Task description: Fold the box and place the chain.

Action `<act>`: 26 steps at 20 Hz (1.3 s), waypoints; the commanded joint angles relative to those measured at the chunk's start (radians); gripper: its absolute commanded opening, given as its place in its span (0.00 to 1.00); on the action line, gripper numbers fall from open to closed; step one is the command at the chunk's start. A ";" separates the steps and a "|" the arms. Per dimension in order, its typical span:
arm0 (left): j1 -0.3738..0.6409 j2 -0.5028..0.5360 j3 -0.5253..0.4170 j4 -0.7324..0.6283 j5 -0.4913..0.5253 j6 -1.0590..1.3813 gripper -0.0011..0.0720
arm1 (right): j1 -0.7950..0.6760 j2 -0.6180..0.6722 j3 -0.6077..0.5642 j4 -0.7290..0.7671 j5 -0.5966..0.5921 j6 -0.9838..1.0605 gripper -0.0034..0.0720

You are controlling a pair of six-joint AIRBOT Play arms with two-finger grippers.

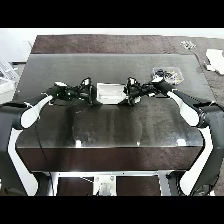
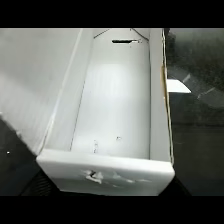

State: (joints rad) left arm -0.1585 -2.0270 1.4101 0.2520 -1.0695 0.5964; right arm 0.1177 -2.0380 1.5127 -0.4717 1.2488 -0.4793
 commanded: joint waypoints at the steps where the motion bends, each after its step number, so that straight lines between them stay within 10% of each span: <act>1: -0.001 -0.001 0.000 0.002 -0.006 0.014 1.00 | 0.001 0.000 0.000 0.000 0.001 0.000 0.81; 10: -0.001 0.000 0.001 -0.014 -0.024 0.016 0.98 | 0.001 0.000 0.000 0.000 0.001 0.000 0.81; 12: -0.001 0.000 0.001 -0.013 -0.034 0.023 0.61 | 0.001 0.000 0.000 0.000 0.001 0.000 0.81; 26: -0.001 0.001 0.000 -0.014 -0.027 0.022 0.58 | -0.007 0.000 -0.001 -0.016 -0.002 -0.011 0.81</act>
State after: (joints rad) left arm -0.1585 -2.0266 1.4101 0.2382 -1.1000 0.6189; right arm 0.1162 -2.0380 1.5127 -0.4751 1.2495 -0.4831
